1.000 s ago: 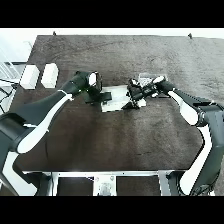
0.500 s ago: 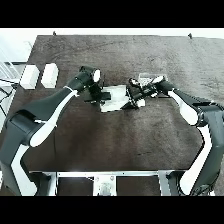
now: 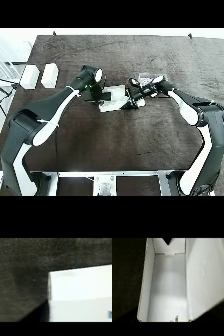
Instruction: Fold the box and place the chain.
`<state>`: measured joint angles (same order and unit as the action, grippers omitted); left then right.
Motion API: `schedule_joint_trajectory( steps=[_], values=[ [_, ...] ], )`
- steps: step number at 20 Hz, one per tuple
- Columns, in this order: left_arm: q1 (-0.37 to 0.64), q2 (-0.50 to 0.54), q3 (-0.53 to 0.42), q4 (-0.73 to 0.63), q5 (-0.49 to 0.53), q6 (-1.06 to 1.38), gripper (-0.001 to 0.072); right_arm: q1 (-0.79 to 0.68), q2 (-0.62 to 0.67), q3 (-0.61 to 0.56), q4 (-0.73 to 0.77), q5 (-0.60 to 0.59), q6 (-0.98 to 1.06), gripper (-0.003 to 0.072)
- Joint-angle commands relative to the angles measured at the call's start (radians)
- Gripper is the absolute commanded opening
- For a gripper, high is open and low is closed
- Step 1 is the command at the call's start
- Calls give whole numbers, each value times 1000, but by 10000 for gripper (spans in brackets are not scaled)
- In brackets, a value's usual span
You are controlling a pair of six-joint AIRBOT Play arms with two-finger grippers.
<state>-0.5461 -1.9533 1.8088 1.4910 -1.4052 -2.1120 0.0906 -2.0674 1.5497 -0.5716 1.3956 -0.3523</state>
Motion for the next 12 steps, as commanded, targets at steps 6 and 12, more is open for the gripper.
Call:
schedule_joint_trajectory(
  steps=[6,12],
  values=[
    [1,13,36,-66,-20,97,379,0,0,0,-5,2,1,500],
    [6,23,114,-100,-144,344,690,0,0,0,-4,2,2,499]
  ],
)
